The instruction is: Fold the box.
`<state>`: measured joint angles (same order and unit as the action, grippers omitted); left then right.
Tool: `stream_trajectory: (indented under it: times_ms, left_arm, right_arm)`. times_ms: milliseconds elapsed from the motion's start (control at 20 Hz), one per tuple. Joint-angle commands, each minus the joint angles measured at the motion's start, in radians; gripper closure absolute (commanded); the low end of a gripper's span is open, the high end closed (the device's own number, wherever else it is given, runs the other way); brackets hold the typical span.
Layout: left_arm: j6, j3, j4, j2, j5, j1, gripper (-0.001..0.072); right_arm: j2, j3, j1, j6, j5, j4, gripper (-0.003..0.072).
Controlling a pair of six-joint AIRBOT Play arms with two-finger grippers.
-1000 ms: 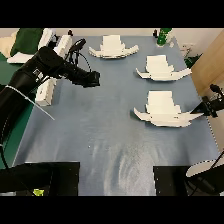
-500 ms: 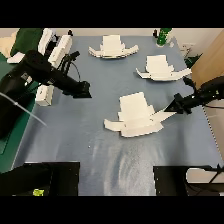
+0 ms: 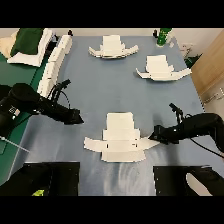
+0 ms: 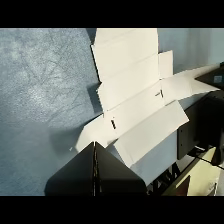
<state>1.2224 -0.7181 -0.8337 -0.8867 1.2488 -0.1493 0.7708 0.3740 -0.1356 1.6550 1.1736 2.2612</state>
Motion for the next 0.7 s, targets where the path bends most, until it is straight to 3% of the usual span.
stream_trajectory:
  times_ms: [0, 300, 350, 400, 450, 500, 650]
  left_arm:
    - [-0.003, 0.034, 0.004, 0.022, -0.031, 0.007, 0.0694]
    - [-0.003, 0.034, 0.004, 0.022, -0.037, 0.005, 0.0693]
    - [-0.005, 0.034, 0.004, 0.022, -0.037, 0.005, 0.0692]
    - [-0.005, 0.034, 0.004, 0.022, -0.037, 0.005, 0.0660]
    - [-0.005, 0.034, 0.004, 0.022, -0.037, 0.005, 0.0366]
    - [-0.004, 0.034, 0.004, 0.022, -0.040, 0.006, 0.0171]
    - [-0.007, 0.034, 0.003, 0.019, -0.082, 0.006, 0.0172]
  right_arm:
    - [-0.026, -0.049, 0.037, -0.053, -0.032, -0.014, 0.0455]
    - [0.137, 0.005, 0.037, 0.058, 0.027, 0.002, 0.0468]
    - [0.163, 0.018, 0.038, 0.085, 0.044, 0.011, 0.0506]
    - [0.181, 0.027, 0.039, 0.116, 0.050, 0.024, 0.0618]
    - [0.189, 0.029, 0.039, 0.146, 0.044, 0.037, 0.0659]
    - [0.189, 0.029, 0.041, 0.173, 0.039, 0.040, 0.0686]
    - [0.153, 0.019, 0.088, 0.231, 0.029, 0.039, 0.0687]
